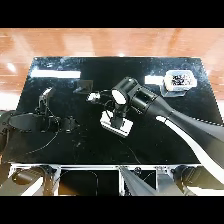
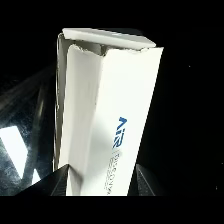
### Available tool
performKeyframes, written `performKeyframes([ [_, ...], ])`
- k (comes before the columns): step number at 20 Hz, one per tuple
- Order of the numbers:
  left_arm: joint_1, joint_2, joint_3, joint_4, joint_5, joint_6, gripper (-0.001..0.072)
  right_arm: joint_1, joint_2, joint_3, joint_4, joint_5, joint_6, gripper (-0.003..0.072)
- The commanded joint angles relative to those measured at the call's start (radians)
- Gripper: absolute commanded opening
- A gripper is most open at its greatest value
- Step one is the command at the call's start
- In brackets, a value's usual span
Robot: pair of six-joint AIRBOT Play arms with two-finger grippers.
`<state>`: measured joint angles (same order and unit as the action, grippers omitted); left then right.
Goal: Fold the box and place the chain.
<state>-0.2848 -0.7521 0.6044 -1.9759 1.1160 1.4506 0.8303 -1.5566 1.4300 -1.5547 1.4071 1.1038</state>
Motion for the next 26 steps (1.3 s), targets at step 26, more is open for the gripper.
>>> performKeyframes([
  [26, 0.0, -0.001, 0.0, 0.001, -0.021, 0.001, 0.0564, 0.005, -0.053, 0.0, 0.042, -0.01, -0.001, 0.0581],
])
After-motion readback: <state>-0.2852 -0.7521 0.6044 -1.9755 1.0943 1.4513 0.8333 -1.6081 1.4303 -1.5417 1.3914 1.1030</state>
